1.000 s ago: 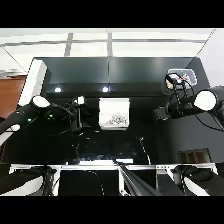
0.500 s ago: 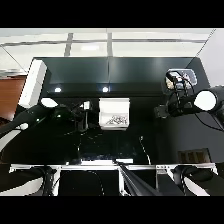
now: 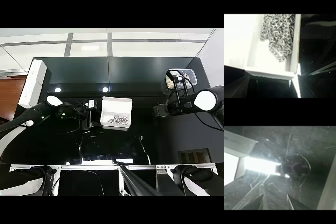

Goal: Fold the box and place the chain.

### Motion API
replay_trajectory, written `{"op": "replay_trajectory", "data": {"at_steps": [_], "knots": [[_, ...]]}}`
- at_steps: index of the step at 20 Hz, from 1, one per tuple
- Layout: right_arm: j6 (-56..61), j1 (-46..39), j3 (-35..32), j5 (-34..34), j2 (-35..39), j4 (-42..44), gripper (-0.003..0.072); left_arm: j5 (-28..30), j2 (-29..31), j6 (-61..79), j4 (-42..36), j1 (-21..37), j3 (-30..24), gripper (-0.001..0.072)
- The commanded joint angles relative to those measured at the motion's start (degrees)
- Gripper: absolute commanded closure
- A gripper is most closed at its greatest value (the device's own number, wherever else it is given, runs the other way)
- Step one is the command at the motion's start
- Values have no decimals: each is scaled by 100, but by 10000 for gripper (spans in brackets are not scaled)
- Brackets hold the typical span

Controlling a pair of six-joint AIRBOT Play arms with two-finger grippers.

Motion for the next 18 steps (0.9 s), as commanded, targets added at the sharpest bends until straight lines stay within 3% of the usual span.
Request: {"op": "replay_trajectory", "data": {"at_steps": [1,6,12,18], "knots": [[2,4,-2,-50,4,2,368,177,-68,-258,9,-15,87,-2],[0,4,-2,-155,4,2,369,212,-179,-221,37,-120,236,-1],[0,4,-2,-155,4,0,368,234,-179,76,42,-673,236,-1],[0,4,-2,-175,4,-2,369,181,-179,52,39,-708,236,1]]}}
